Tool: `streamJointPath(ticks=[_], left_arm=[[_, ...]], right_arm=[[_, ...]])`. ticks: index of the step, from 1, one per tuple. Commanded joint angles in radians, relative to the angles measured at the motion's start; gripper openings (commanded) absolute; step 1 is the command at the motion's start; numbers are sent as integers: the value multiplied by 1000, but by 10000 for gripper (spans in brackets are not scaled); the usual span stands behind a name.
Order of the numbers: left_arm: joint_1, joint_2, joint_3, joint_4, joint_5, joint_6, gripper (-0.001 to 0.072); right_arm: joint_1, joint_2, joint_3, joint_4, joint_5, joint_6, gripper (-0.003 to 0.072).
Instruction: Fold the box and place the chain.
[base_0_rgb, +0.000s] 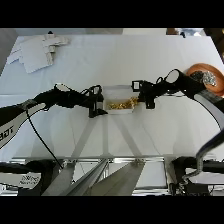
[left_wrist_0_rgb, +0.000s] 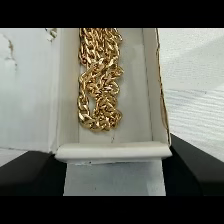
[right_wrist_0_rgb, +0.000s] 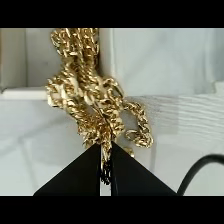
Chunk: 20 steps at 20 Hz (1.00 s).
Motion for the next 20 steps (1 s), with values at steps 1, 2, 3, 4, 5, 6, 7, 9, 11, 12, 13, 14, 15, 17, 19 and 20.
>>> streamJointPath(ticks=[1,2,3,4,5,6,7,9,11,12,13,14,15,17,19,20], left_arm=[[0,0,0,0,0,0,91],[0,0,0,0,0,0,91],[0,0,0,0,0,0,91],[0,0,0,0,0,0,91],[0,0,0,0,0,0,91],[0,0,0,0,0,0,91],[0,0,0,0,0,0,91],[0,0,0,0,0,0,91],[0,0,0,0,0,0,91],[0,0,0,0,0,0,91],[0,0,0,0,0,0,91],[0,0,0,0,0,0,91],[0,0,0,0,0,0,91],[0,0,0,0,0,0,91],[0,0,0,0,0,0,91],[0,0,0,0,0,0,91]], right_arm=[[1,93,1,12,23,18,13],[1,119,1,37,37,18,13],[1,147,1,79,51,18,13],[1,170,1,126,63,18,13],[1,194,1,185,68,18,14],[1,215,1,248,71,18,14],[1,231,1,309,72,17,14],[11,248,2,409,68,13,14],[49,248,2,436,48,5,13],[75,248,2,436,21,5,12],[106,248,2,436,-8,6,12],[138,247,2,436,-42,5,12],[166,246,2,436,-79,6,12],[219,240,2,436,-145,6,12],[254,229,2,436,-161,6,12],[267,222,2,436,-160,7,12]])
